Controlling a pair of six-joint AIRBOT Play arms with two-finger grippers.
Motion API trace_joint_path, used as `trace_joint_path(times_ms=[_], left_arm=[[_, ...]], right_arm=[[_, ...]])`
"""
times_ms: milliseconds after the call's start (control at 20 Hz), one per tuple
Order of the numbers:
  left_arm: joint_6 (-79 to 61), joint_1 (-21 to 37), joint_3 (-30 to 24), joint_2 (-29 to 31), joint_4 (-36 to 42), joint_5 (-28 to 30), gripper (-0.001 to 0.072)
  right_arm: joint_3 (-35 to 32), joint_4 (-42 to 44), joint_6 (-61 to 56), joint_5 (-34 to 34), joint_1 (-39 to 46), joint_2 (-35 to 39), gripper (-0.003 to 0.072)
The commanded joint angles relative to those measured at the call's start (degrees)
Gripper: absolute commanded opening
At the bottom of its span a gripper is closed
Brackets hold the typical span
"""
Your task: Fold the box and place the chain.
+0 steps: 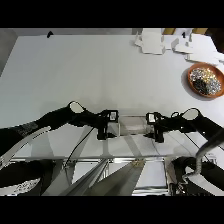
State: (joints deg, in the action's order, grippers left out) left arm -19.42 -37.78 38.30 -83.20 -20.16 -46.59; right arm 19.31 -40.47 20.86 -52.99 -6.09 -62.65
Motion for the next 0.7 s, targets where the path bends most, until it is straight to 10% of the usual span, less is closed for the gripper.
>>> trace_joint_path(times_ms=[0,650], left_arm=[[2.19,-1.20,-0.15,0.17,0.33,2.58,0.0701],[2.84,-3.10,-0.22,0.35,1.51,2.89,0.0707]], right_arm=[[0.04,-0.02,0.04,0.00,-0.02,0.04,0.0463],[0.04,-0.02,0.04,0.00,-0.02,0.04,0.0463]])
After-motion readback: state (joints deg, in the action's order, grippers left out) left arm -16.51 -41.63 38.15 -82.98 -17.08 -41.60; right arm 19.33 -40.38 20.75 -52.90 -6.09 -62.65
